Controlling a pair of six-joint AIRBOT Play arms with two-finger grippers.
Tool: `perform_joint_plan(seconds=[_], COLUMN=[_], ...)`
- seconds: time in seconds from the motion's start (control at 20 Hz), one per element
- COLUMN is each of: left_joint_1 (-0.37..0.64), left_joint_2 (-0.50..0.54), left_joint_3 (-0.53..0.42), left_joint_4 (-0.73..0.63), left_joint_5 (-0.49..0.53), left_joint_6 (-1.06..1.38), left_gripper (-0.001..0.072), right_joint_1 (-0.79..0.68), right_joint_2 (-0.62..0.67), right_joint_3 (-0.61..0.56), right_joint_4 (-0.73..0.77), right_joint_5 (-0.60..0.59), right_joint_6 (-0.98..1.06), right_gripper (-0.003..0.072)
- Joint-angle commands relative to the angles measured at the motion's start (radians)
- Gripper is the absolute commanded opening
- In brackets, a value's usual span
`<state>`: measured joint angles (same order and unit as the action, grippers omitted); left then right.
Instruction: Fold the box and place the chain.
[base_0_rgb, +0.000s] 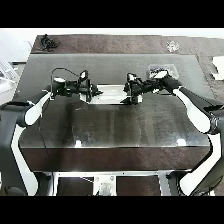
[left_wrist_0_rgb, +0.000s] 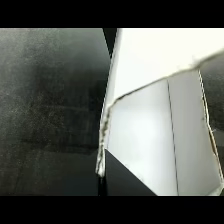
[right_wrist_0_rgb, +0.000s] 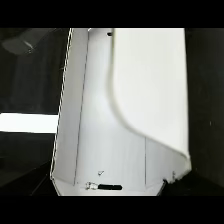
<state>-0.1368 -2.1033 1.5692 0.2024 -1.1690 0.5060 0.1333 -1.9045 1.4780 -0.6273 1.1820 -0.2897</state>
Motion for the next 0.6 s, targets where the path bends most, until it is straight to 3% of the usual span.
perform_joint_plan(seconds=[0.0, 0.55], left_joint_1=[0.001, 0.001], left_joint_2=[0.000, 0.000], left_joint_3=[0.000, 0.000], left_joint_4=[0.000, 0.000], left_joint_5=[0.002, 0.002], left_joint_6=[0.000, 0.000], left_gripper=[0.0020, 0.0020], right_joint_1=[0.001, -0.008], right_joint_2=[-0.033, -0.080], right_joint_3=[0.021, 0.026], right_joint_4=[0.035, 0.080], right_joint_5=[0.002, 0.008], right_joint_6=[-0.018, -0.090], right_gripper=[0.0679, 0.0679])
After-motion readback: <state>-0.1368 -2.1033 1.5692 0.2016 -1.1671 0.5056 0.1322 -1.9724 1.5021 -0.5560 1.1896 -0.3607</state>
